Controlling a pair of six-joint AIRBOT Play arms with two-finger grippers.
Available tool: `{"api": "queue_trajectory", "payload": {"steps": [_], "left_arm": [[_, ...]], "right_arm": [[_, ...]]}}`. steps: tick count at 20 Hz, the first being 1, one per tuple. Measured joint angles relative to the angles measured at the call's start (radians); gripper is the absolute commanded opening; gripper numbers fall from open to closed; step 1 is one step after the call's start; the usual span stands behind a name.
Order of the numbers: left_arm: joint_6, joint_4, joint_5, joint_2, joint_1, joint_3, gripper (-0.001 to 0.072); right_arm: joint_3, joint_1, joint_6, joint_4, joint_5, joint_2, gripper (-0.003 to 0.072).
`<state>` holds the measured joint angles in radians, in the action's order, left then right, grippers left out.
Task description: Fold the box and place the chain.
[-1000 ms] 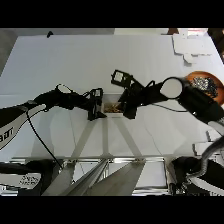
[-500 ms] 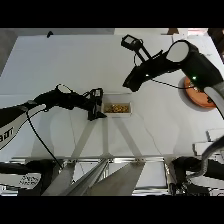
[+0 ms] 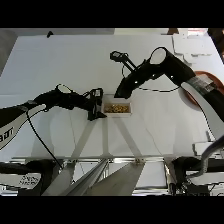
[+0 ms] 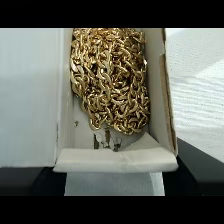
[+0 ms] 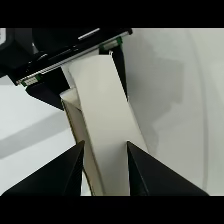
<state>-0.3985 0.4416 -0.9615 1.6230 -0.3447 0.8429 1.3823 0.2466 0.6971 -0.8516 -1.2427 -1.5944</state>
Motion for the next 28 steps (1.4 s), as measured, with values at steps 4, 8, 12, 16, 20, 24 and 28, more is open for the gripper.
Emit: {"api": "queue_trajectory", "payload": {"steps": [4,8,12,16,20,24,28], "left_arm": [[0.000,0.000,0.000,0.000,0.000,0.000,0.0158],[0.000,0.000,0.000,0.000,0.000,0.000,0.0158],[0.000,0.000,0.000,0.000,0.000,0.000,0.0158],[0.000,0.000,0.000,0.000,0.000,0.000,0.0158],[0.000,0.000,0.000,0.000,0.000,0.000,0.0158],[0.000,0.000,0.000,0.000,0.000,0.000,0.0158],[0.000,0.000,0.000,0.000,0.000,0.000,0.0158]], "right_arm": [[0.001,0.006,-0.013,0.025,-0.031,0.013,0.0283],[0.001,-0.008,-0.020,0.037,-0.015,0.055,0.0283],[0.001,-0.042,0.003,0.040,0.051,0.057,0.0283],[0.001,-0.056,0.013,0.038,0.028,0.010,0.0303],[-0.001,-0.036,-0.036,0.037,-0.029,-0.023,0.0328],[-0.024,-0.011,-0.097,0.035,-0.035,-0.031,0.0379],[-0.064,0.020,-0.211,0.020,-0.006,-0.027,0.0415]]}}
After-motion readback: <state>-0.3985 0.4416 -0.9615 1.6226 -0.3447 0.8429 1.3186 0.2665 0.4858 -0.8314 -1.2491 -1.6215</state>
